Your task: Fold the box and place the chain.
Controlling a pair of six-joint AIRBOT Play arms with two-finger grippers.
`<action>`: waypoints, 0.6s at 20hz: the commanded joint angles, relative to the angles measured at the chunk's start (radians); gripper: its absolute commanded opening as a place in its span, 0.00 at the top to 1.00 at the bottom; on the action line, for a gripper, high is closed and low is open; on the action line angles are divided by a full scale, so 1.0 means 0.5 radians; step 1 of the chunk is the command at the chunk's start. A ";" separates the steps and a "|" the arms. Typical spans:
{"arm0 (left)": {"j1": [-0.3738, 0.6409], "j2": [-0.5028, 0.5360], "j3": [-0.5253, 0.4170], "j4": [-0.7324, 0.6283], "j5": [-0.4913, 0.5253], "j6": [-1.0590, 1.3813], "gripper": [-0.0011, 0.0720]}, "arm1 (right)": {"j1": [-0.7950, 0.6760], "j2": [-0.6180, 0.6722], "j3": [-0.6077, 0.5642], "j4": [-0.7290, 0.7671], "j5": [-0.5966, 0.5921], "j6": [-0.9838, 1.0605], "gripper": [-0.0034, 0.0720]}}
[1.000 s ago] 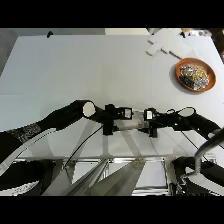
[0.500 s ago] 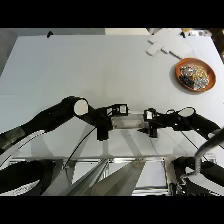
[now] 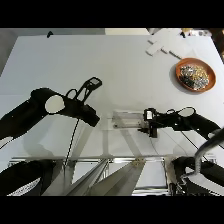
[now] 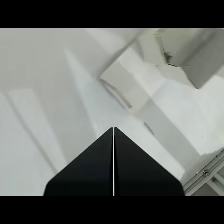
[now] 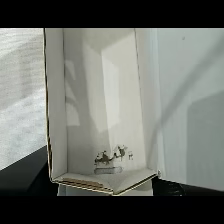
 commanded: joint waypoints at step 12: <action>0.169 -0.455 -0.389 -1.000 0.438 0.174 0.98 | 0.000 0.001 0.000 -0.001 0.002 -0.001 0.43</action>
